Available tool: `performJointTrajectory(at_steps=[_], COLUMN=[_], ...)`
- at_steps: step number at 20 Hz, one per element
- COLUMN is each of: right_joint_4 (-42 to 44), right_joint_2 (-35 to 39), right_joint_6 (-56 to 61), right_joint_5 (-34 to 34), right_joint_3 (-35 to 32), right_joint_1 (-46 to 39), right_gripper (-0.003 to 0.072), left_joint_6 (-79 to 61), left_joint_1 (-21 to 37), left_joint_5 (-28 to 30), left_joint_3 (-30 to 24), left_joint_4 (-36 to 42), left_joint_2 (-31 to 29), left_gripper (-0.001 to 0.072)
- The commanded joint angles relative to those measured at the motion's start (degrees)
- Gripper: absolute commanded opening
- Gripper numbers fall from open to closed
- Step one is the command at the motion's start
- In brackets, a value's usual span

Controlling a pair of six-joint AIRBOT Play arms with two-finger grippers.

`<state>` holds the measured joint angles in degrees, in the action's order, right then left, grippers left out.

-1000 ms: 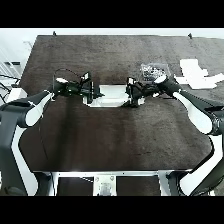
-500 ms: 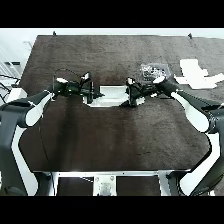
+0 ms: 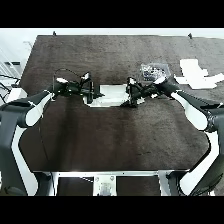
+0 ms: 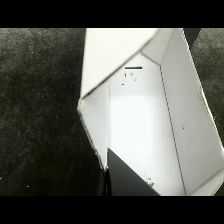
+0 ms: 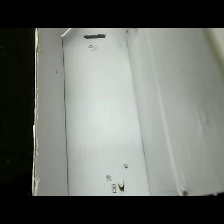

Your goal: Fold the box and place the chain.

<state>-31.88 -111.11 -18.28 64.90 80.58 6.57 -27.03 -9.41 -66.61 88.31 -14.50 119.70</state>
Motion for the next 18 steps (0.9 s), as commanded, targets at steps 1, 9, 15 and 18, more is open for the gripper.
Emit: performJointTrajectory(at_steps=[1, 9, 15, 18], right_joint_4=[0.83, 1.99, 3.8, 3.78], right_joint_2=[-0.26, -1.31, -2.51, -2.51], right_joint_6=[-0.13, -0.48, 0.02, 0.0], right_joint_5=[0.79, 2.1, 4.09, 4.11], right_joint_3=[0.07, 0.31, 1.11, 1.14], right_joint_1=[-0.22, -0.42, -1.46, -1.44], right_gripper=[0.072, 0.0704, 0.0698, 0.0698], left_joint_6=[-0.02, -0.02, -0.02, -0.02], left_joint_1=[-0.02, -0.02, -0.02, -0.02], left_joint_5=[-0.02, -0.02, -0.02, -0.02], left_joint_3=[0.02, 0.02, 0.02, 0.02], left_joint_4=[-0.02, -0.02, -0.02, -0.02], left_joint_2=[0.02, 0.02, 0.02, 0.02], left_gripper=[0.002, 0.002, 0.002, 0.002])
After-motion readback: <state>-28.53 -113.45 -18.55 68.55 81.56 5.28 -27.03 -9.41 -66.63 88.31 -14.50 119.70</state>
